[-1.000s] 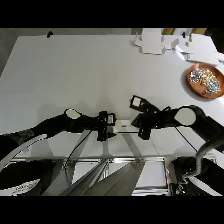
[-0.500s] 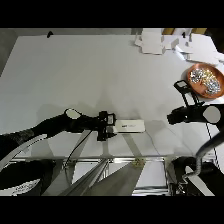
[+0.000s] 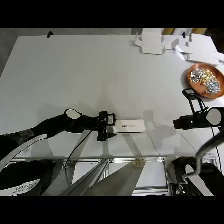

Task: Fold the box and place the chain.

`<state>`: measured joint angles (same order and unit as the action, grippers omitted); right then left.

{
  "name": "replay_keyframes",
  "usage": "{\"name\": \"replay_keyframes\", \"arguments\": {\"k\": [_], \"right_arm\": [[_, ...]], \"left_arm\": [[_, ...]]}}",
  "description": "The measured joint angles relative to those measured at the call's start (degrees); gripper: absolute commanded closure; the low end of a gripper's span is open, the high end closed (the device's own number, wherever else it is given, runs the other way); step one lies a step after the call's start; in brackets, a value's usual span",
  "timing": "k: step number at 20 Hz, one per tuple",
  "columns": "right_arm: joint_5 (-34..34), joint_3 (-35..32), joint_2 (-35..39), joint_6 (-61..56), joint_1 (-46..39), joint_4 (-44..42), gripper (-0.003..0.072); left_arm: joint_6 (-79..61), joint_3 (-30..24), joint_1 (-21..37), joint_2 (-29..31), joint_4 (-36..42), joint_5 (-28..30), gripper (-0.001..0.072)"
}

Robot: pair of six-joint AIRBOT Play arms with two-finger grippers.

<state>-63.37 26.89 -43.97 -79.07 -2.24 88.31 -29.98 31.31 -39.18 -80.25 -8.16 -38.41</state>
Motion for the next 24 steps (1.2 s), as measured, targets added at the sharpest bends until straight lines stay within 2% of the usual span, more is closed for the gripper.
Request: {"name": "replay_keyframes", "arguments": {"k": [8, 12, 16, 21, 24], "right_arm": [[-0.4, -0.1, 0.0, -0.2, -0.2, 0.2, 0.0668], [-0.4, -0.1, 0.0, -0.2, -0.2, 0.2, 0.0668], [-0.5, -0.1, 0.0, -0.2, -0.2, 0.2, 0.0668], [-0.5, -0.1, 0.0, -0.2, -0.2, 0.2, 0.0668], [-0.5, -0.1, 0.0, -0.2, -0.2, 0.2, 0.0668]], "left_arm": [[0.0, 0.0, 0.1, 0.3, -0.1, -1.6, 0.0575], [5.8, 0.0, 3.6, 6.2, -1.4, -2.0, 0.0574], [20.2, 0.0, 13.3, 18.5, -8.8, -0.1, 0.0574], [42.7, 0.0, 31.8, 33.7, -24.0, 1.4, 0.0575], [55.9, 0.0, 43.1, 39.3, -35.0, 1.7, 0.0575]]}}
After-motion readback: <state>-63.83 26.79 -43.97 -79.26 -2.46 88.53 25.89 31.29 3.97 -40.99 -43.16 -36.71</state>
